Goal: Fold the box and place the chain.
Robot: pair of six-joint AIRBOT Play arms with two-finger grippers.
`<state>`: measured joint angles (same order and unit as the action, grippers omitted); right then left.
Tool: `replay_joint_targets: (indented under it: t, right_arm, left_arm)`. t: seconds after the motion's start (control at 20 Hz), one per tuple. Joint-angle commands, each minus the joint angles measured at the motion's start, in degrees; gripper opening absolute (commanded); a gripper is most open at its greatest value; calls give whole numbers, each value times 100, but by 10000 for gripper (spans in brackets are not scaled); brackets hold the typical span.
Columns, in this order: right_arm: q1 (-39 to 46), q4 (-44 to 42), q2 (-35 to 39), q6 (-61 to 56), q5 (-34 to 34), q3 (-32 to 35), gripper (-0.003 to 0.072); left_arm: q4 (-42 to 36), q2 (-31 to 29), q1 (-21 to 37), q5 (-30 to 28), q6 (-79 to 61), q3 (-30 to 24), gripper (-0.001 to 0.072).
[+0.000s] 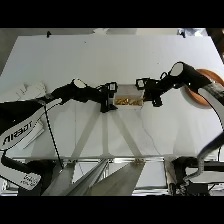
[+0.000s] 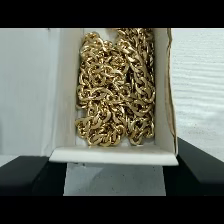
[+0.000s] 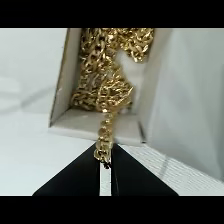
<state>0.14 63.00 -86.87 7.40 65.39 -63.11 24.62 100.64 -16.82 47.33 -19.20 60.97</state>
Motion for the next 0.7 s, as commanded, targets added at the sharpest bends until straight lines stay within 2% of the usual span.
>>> replay_joint_targets:
  t: [0.0, 0.3, 0.55, 0.65]
  right_arm:
    - [4, 39, 118, -7, -26, -4, 13]
    - [4, -216, 597, -780, -4, -4, 13]
    - [-50, -1722, 905, -863, 37, -4, 12]
    - [-184, -1720, 901, -872, -28, -4, 12]
  left_arm:
    - [33, 0, 2, 46, -28, 0, 218]
    - [33, 0, 2, 44, -28, 0, 218]
    - [33, 0, 2, 44, -28, 0, 217]
    - [33, 0, 2, 46, -28, 0, 218]
